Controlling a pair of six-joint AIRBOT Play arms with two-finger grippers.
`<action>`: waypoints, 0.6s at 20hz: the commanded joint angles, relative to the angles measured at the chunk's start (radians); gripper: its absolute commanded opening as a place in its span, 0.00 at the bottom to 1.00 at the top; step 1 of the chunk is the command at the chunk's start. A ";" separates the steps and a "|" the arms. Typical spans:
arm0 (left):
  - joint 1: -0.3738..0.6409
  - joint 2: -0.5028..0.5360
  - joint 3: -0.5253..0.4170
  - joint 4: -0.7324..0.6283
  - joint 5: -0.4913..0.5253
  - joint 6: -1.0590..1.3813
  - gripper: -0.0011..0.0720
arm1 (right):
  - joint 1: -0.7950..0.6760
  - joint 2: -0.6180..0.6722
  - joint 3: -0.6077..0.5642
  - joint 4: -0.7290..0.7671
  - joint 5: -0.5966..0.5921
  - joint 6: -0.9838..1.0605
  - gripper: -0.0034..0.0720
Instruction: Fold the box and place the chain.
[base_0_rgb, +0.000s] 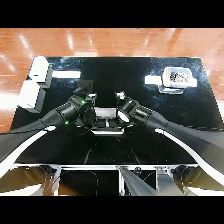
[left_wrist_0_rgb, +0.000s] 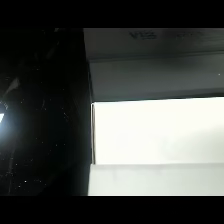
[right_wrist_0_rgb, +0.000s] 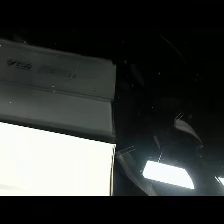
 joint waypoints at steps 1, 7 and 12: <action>0.000 0.000 -0.001 0.003 0.000 0.004 0.05 | 0.000 -0.001 0.001 0.013 -0.005 -0.017 0.10; 0.000 0.000 -0.001 0.004 0.009 0.004 0.05 | 0.005 0.048 0.001 -0.010 0.120 -0.097 0.87; 0.000 0.000 -0.001 0.003 0.011 0.004 0.05 | 0.047 0.270 -0.029 -0.145 0.357 -0.172 0.87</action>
